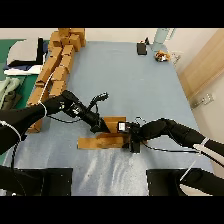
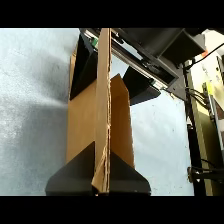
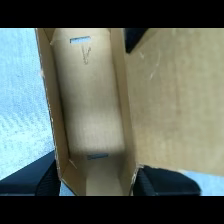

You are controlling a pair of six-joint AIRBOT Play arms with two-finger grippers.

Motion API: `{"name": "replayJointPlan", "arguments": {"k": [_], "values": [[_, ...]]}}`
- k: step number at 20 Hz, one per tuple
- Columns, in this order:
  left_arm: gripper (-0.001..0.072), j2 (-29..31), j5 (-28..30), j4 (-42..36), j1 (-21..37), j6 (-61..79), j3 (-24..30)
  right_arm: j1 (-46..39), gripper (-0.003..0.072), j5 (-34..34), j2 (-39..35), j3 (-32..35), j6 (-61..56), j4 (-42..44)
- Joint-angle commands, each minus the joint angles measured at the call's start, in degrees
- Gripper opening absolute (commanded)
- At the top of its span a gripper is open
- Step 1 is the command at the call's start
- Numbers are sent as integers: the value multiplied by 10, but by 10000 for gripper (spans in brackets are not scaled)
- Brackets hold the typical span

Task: Fold the box.

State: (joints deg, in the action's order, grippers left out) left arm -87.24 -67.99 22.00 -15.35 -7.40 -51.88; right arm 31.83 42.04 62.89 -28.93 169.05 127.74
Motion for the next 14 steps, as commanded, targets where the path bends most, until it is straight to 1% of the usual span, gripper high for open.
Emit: {"name": "replayJointPlan", "arguments": {"k": [1, 3, 10, 11, 12, 13, 14], "values": [[14, 0, 14, -23, 0, 1, 0, 1, 418, 0, 0, 0, 0, 0], [14, 0, 21, -23, 0, 0, 0, 1, 418, 0, 0, 0, 0, 0], [16, 0, 14, -22, 0, 0, 0, 1, 418, 0, 0, 0, 0, 0], [126, 0, 14, -22, 0, -2, 0, 1, 418, 0, 0, 0, 0, 0], [422, 0, 16, -22, 1, -3, 0, 1, 418, 0, 0, 0, 0, 0], [546, 0, 16, -22, 1, -25, 0, 1, 418, 0, 0, 0, 0, 0], [546, 0, 13, -20, 3, -44, 0, 1, 418, 0, 0, 0, 0, 0]]}}
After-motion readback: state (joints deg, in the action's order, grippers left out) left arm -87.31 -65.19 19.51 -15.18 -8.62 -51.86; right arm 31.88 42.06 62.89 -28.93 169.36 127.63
